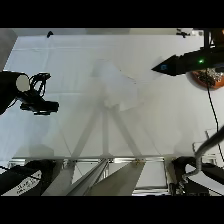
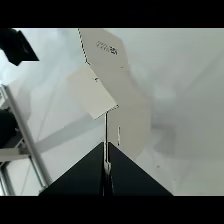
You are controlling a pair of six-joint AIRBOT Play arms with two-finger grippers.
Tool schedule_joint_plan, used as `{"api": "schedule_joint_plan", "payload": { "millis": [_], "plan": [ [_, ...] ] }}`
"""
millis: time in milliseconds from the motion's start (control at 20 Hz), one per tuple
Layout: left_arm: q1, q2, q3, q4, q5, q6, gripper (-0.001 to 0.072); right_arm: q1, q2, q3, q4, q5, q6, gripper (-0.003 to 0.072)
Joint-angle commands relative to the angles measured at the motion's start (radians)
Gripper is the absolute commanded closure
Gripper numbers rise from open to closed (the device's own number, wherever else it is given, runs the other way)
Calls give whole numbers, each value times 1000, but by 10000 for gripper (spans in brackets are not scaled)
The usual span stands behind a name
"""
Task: Fold the box and place the chain.
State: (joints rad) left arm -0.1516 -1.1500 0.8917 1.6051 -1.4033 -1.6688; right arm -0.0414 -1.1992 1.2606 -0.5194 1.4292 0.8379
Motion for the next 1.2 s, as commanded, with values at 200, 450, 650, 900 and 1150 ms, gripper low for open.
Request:
{"api": "schedule_joint_plan", "payload": {
  "millis": [200,450,650,900,1150],
  "plan": [
    [0,0,0,0,0,0,698,364,60,-82,-43,-319,164,679],
    [0,0,0,0,0,0,698,397,60,-276,-158,-513,252,679],
    [0,0,0,0,0,0,698,397,61,-459,-191,-684,253,679],
    [0,0,0,0,0,0,698,397,90,-491,-467,-740,422,679],
    [0,0,0,0,1,0,698,397,191,-551,-784,-805,637,679]
  ]
}}
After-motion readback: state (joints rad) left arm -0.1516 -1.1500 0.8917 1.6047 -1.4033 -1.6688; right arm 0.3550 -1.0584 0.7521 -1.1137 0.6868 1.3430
